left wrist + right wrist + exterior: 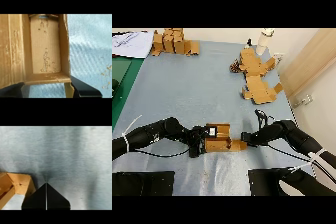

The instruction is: Fold the box.

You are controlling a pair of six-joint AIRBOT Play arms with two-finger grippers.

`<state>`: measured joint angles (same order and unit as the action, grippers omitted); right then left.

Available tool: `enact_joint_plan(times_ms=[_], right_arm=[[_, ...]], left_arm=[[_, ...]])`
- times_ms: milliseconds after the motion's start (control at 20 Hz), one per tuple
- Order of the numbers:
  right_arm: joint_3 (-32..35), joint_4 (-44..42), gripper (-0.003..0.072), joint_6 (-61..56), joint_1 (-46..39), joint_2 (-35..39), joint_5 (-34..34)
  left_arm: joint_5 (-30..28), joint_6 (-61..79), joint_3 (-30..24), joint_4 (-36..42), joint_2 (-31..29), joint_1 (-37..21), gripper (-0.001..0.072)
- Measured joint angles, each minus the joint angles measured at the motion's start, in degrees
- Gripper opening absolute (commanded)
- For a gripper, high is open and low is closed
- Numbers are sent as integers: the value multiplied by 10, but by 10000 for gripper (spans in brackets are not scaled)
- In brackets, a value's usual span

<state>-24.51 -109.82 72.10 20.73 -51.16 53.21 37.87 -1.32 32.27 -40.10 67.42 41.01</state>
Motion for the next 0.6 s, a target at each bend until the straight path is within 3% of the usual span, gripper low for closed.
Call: enact_joint_plan(times_ms=[400, 500, 600], right_arm=[[-1, -58, 13, 15, 57, 9, -5], [-6, -64, 169, 15, 66, 20, -3], [-12, -68, 176, 15, 71, 30, -2]], left_arm=[[2, 0, 0, 1, 0, 0, 464], [2, 0, 0, 1, 0, 0, 464], [2, 0, 0, 1, 0, 0, 464]])
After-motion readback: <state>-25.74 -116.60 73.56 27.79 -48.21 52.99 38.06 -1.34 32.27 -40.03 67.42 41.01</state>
